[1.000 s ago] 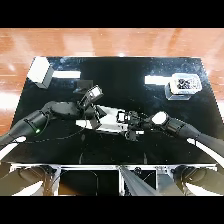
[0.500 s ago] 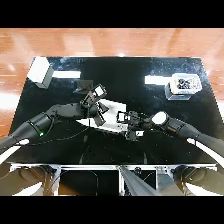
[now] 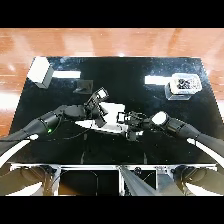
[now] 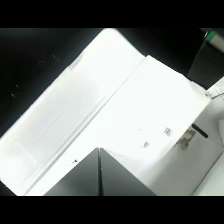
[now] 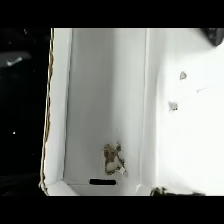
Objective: Fold the box and place the chain.
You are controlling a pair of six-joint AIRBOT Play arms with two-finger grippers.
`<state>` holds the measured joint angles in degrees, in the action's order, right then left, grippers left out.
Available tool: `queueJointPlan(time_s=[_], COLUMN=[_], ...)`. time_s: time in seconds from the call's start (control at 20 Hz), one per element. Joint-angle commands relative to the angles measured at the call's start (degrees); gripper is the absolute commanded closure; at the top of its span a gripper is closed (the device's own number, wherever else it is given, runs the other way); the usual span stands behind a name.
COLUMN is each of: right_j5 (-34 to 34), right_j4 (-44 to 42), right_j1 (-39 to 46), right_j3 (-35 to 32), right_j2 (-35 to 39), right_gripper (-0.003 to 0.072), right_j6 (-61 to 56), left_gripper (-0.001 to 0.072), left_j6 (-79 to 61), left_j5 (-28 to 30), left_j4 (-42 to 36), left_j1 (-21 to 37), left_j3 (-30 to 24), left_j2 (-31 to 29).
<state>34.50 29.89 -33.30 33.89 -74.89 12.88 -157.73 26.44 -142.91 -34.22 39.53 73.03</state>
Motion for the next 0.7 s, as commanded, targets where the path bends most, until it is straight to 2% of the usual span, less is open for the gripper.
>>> queueJointPlan(time_s=[0.0,0.15,0.3,0.4,0.5,0.55,0.65], right_j5=[-0.2,-0.1,0.0,0.0,0.0,0.0,0.0], right_j4=[-0.2,-0.2,-0.2,-0.2,-0.2,-0.2,-0.2], right_j1=[0.0,0.0,0.0,0.0,0.0,0.0,0.0], right_j3=[0.0,0.0,0.0,0.0,0.0,0.0,0.0], right_j2=[0.0,0.0,0.0,0.0,0.0,0.0,0.0], right_gripper=[0.0066,0.0066,0.0066,0.0066,0.0066,0.0066,0.0066], right_j6=[0.0,0.0,0.2,0.2,0.2,0.2,0.2], left_gripper=[0.0697,0.0697,0.0696,0.0696,0.0696,0.0696,0.0696], left_j6=[0.7,0.7,0.8,0.7,0.7,0.8,1.0], left_j5=[1.5,2.4,3.8,10.0,20.0,25.2,31.7], left_j4=[0.2,1.1,6.4,7.7,9.1,11.2,16.2], left_j1=[0.0,0.0,1.7,5.2,9.6,11.8,16.1], left_j3=[0.0,0.0,0.0,0.0,0.0,0.0,0.0], left_j2=[0.1,-2.7,-8.5,-11.9,-13.8,-14.3,-14.3])
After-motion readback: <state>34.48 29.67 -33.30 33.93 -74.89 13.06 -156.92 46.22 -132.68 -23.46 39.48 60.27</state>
